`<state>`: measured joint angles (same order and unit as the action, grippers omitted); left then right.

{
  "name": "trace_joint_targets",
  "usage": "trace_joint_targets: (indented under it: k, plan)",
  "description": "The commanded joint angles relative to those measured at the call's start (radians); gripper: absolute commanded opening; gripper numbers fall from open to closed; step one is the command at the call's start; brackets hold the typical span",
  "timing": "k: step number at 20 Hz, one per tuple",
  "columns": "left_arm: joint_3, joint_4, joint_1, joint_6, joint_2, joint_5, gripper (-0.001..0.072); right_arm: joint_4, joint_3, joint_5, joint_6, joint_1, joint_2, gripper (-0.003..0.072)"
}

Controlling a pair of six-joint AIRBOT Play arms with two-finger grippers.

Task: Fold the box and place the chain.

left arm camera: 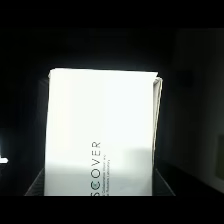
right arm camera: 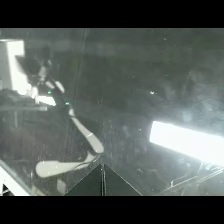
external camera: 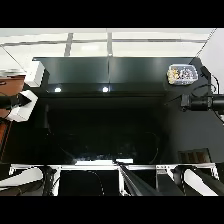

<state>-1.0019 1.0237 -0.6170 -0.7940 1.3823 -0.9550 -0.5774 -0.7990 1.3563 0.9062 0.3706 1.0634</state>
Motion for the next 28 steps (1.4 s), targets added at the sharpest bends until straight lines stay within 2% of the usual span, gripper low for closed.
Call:
trace_joint_targets:
  k: [1,6,9,14,15,16,17,20,23,24,25,26,28]
  plan:
    - [-0.066,-0.015,0.027,0.095,0.106,0.092,0.0179,0.000,0.002,-0.037,0.025,-0.006,0.000,0.0015]
    - [-0.159,0.076,0.104,0.082,0.195,0.173,0.0179,0.000,0.002,-0.077,0.035,-0.053,0.000,0.0015]
    - [-0.159,0.125,0.125,0.042,0.196,0.264,0.0180,-0.002,0.002,-0.105,0.042,-0.081,0.000,0.0015]
    - [-0.159,0.106,0.133,0.027,0.196,0.332,0.0181,-0.002,0.002,-0.131,0.049,-0.113,0.000,0.0015]
    - [-0.159,0.085,0.138,0.027,0.195,0.334,0.0217,-0.002,0.002,-0.131,0.055,-0.116,0.000,0.0015]
    - [-0.161,0.069,0.144,0.027,0.192,0.330,0.0510,-0.003,0.002,-0.130,0.067,-0.119,0.000,0.0015]
    - [-0.171,0.066,0.149,0.018,0.185,0.319,0.0708,-0.002,0.002,-0.126,0.072,-0.119,0.000,0.0015]
    - [-0.250,0.071,0.150,-0.108,0.134,0.229,0.0713,-0.002,0.002,-0.103,0.074,-0.124,0.000,0.0015]
    - [-0.338,0.069,0.150,-0.305,0.035,0.105,0.0710,-0.003,0.002,-0.087,0.071,-0.124,0.000,0.0015]
    - [-0.352,0.058,0.150,-0.388,-0.002,0.057,0.0678,-0.005,0.002,-0.096,0.066,-0.130,0.000,0.0015]
    - [-0.351,0.039,0.152,-0.460,-0.044,0.000,0.0412,-0.013,0.002,-0.119,0.064,-0.146,0.000,0.0015]
    - [-0.340,0.002,0.158,-0.467,-0.080,-0.063,0.0051,-0.027,0.002,-0.160,0.064,-0.177,0.000,0.0015]
    - [-0.262,-0.069,0.211,-0.409,-0.169,-0.126,0.0024,-0.058,0.003,-0.286,0.062,-0.261,0.000,0.0015]
